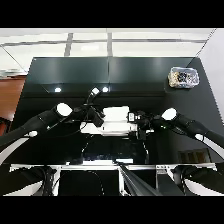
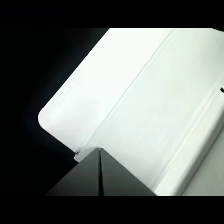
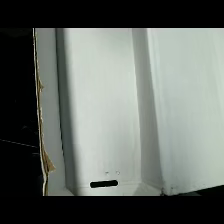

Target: Fold the box and place the chain.

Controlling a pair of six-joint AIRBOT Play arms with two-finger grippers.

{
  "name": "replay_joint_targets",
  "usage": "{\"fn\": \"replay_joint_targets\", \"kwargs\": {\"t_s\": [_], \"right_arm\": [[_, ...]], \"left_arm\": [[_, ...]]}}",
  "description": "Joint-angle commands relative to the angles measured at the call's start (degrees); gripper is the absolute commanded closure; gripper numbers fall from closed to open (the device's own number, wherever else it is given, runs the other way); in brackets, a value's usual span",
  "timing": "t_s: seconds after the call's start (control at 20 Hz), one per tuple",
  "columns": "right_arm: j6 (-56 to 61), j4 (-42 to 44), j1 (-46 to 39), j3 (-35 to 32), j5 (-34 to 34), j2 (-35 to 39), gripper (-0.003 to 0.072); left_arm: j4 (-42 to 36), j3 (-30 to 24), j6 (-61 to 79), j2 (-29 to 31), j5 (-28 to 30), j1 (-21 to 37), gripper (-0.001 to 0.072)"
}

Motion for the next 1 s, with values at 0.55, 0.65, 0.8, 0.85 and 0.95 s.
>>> {"fn": "replay_joint_targets", "kwargs": {"t_s": [0.55, 0.65, 0.8, 0.85, 0.95], "right_arm": [[0.1, 0.0, 0.0, 0.0, 0.0, 0.0, 0.0454], [0.1, 0.0, 0.0, 0.0, 0.0, 0.0, 0.0454], [0.1, 0.0, 0.0, 0.0, 0.0, 0.0, 0.0454], [0.1, 0.0, 0.0, 0.0, 0.0, 0.0, 0.0454], [0.1, 0.0, 0.0, 0.0, 0.0, 0.0, 0.0454]], "left_arm": [[-0.3, 4.5, -5.5, 23.2, -26.4, 12.5, 0.0682], [1.5, -1.2, -1.9, 28.6, -24.4, 9.9, 0.0675], [12.3, -6.6, 2.4, 30.3, -20.4, 8.0, -0.0003], [16.9, -7.5, 4.6, 29.8, -18.4, 7.3, -0.0003], [22.5, -8.9, 14.3, 28.7, -15.7, 6.0, -0.0002]]}}
